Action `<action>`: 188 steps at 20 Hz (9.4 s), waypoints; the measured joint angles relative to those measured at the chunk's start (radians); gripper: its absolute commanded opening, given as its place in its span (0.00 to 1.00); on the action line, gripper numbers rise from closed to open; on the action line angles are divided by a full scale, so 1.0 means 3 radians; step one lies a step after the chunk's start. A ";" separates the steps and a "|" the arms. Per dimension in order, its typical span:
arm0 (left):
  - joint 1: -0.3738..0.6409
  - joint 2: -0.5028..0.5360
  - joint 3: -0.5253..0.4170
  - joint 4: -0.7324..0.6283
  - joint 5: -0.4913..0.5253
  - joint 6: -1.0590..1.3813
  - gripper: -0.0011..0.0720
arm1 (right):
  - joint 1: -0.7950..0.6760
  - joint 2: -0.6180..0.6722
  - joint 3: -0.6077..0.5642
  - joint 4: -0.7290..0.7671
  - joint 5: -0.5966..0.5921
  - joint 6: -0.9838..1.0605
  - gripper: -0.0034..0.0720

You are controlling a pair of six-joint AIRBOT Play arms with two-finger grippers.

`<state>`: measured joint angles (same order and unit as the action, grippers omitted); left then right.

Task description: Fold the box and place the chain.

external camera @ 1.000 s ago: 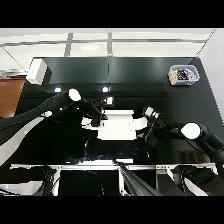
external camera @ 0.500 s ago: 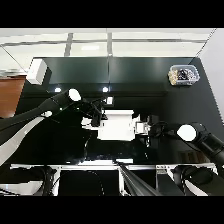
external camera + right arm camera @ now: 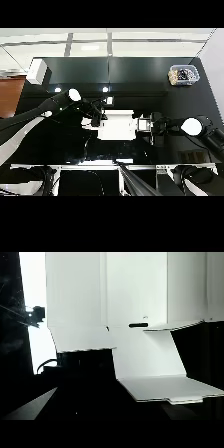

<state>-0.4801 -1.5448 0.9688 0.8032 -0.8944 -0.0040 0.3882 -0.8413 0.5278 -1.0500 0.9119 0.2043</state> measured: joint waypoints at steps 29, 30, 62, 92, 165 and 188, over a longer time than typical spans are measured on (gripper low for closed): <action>0.0000 -0.0001 0.0000 -0.0001 0.0003 0.0000 0.05 | 0.0617 -0.0558 -0.0268 0.0493 -0.0945 0.0025 0.89; 0.0000 -0.0001 0.0000 0.0000 0.0003 0.0000 0.05 | 0.0629 -0.0575 -0.0270 0.0514 -0.0974 0.0025 0.89; 0.0001 -0.0001 0.0000 0.0001 -0.0013 0.0000 0.05 | -0.0252 -0.1269 0.0366 0.2059 -0.0558 -0.1611 0.89; 0.0000 -0.0001 0.0000 0.0001 -0.0015 0.0001 0.05 | -0.0165 -0.1631 0.0393 0.1446 -0.0402 -0.1486 0.89; 0.0135 0.0690 -0.0036 -0.0323 -0.0496 -0.1635 0.05 | -0.0086 -0.1686 0.0399 0.1488 -0.0495 -0.1336 0.27; 0.0628 0.1067 0.0160 0.0155 -0.0645 -0.1602 0.05 | -0.0085 -0.1686 0.0399 0.1504 -0.0493 -0.1330 0.27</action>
<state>-0.2916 -1.2247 1.0168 0.8497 -1.0878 -0.4847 0.3626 -1.3472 0.6476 -0.5987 0.7639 -0.1947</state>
